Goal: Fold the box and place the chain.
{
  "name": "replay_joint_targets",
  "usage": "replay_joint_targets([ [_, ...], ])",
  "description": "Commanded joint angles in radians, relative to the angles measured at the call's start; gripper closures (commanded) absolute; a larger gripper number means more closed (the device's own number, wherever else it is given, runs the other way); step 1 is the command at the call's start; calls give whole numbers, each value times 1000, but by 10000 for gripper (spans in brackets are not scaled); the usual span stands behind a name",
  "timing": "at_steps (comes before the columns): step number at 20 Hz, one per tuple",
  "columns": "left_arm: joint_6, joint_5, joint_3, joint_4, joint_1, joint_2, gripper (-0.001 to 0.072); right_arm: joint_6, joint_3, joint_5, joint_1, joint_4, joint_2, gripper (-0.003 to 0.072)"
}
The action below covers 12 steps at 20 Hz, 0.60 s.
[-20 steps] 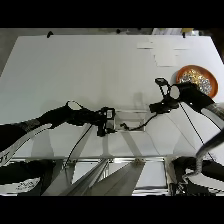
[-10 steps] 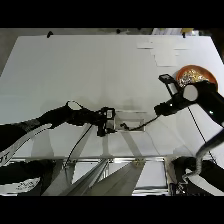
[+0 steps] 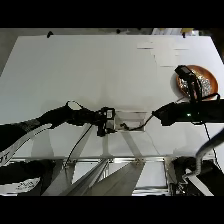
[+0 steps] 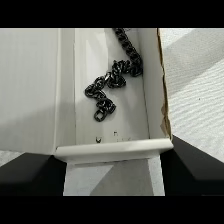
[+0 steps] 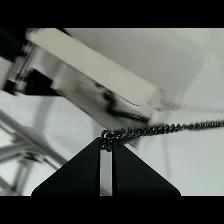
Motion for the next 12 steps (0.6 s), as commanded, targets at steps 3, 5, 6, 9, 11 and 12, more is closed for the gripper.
replay_joint_targets([
  [3,0,0,1,0,0,0,497,-51,-2,-92,0,199,36,670],
  [5,0,0,1,0,0,0,497,-51,-9,-109,7,208,35,670],
  [6,0,0,1,0,0,0,497,-55,-17,-122,29,208,34,670],
  [9,0,0,1,0,0,0,497,-58,-46,-192,140,180,11,670],
  [11,0,0,1,0,0,0,497,-49,-52,-238,220,129,-25,670],
  [12,0,0,1,0,0,0,497,-49,-52,-243,251,124,-47,670],
])
